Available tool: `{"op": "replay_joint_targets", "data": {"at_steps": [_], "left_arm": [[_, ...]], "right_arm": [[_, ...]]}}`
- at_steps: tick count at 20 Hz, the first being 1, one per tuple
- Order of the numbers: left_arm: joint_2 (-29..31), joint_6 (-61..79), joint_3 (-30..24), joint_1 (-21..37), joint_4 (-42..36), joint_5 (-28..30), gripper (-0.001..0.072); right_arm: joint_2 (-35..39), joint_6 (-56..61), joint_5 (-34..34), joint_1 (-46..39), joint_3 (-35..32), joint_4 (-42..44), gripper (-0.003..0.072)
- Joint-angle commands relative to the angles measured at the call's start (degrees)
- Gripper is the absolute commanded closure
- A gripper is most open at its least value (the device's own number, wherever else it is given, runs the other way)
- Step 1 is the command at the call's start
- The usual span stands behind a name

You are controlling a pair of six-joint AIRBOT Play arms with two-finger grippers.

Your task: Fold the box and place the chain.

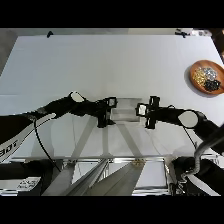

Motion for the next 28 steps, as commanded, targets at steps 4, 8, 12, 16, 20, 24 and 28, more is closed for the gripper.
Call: {"op": "replay_joint_targets", "data": {"at_steps": [4,8,12,16,20,24,28], "left_arm": [[0.0,-0.04,-0.02,0.0,0.04,-0.02,0.0434],[0.0,-0.04,-0.02,-0.02,0.04,-0.04,0.0434],[0.0,-0.04,-0.02,-0.02,0.04,-0.02,0.0434],[0.0,-0.07,-0.02,-0.02,0.04,-0.04,0.0434],[0.0,-0.07,-0.02,-0.02,0.04,-0.02,0.0434],[0.0,-0.07,-0.02,-0.02,0.04,-0.02,0.0434],[0.0,-0.07,-0.02,-0.02,0.04,-0.04,0.0434]], "right_arm": [[15.58,48.96,18.23,-4.63,0.02,-16.85,0.0679],[16.79,68.96,28.83,-19.65,0.02,-21.66,0.0684],[10.27,67.52,29.0,-30.18,0.02,-12.68,0.0685],[-1.75,60.65,29.46,-33.46,0.04,-3.39,0.0685],[-9.46,56.17,30.03,-33.46,0.04,0.52,0.0683],[-11.98,53.96,29.0,-33.46,0.02,2.27,0.0681],[-13.53,51.89,27.3,-33.42,0.02,4.92,0.0681]]}}
